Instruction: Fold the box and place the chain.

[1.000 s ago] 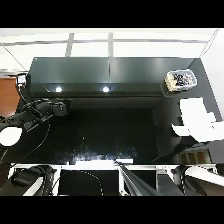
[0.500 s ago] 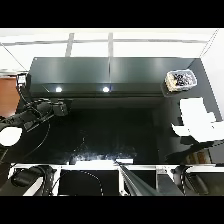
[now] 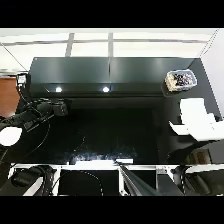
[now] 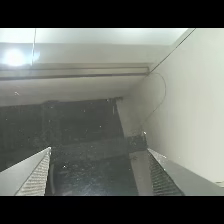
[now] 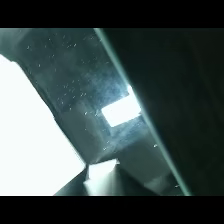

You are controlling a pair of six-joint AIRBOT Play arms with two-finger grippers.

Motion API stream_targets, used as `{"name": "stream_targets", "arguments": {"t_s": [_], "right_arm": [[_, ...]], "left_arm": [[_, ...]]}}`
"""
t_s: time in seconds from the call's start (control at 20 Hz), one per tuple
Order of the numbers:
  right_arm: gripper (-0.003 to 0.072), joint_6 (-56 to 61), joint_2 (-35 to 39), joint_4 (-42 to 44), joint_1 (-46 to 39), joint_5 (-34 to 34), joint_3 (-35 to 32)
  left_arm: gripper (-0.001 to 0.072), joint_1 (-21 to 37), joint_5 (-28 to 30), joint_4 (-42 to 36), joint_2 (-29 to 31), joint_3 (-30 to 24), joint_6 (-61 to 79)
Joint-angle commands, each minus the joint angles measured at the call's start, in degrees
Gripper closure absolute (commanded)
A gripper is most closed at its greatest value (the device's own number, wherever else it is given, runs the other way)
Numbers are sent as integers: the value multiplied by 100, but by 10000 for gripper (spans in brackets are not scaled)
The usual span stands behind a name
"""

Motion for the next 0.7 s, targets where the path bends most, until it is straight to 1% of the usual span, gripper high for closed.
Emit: {"name": "stream_targets", "arguments": {"t_s": [0.0,0.1,0.15,0.25,0.5,0.65], "right_arm": [[628,-33,61,-164,177,114,-68],[633,-33,254,-164,251,105,-197],[672,-35,385,-160,286,57,-293],[672,-31,678,-31,372,-7,-603],[673,227,1416,684,750,-111,-1727],[674,354,1971,1316,1327,-170,-2540]], "left_arm": [[6,-4,-4,-24,-4,4,0],[6,-4,-2,-107,-4,4,0],[6,-4,-2,-109,-4,4,0],[6,-4,-2,-109,-4,4,0],[6,-4,20,-105,-4,4,2],[6,7,46,15,-17,2,2]]}}
